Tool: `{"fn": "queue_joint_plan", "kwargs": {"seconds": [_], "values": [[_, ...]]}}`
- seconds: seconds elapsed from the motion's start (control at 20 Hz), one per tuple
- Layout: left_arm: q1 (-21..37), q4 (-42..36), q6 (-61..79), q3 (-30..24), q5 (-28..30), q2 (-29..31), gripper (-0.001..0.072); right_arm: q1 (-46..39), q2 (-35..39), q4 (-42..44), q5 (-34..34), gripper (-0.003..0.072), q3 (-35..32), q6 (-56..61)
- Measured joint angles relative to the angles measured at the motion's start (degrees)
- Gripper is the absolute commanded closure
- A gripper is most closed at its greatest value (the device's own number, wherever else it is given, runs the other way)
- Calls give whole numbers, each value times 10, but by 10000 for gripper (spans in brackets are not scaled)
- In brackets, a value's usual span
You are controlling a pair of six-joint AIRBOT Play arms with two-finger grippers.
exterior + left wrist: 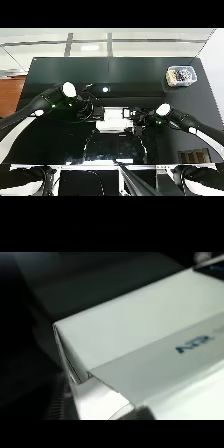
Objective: Fold the box and place the chain.
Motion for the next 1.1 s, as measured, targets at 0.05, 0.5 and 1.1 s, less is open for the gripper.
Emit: {"fn": "queue_joint_plan", "kwargs": {"seconds": [0.05, 0.5, 1.1], "values": [[-6, 5, -8, 1, 4, 0, 313, 0, 0, 0, 0, 236, 0, 0], [-65, 103, -114, 3, 17, -6, 313, 0, 0, 0, 0, 236, 0, 0], [-145, 275, -295, 36, 5, -29, 315, 0, 0, 0, 0, 236, 0, 0]]}}
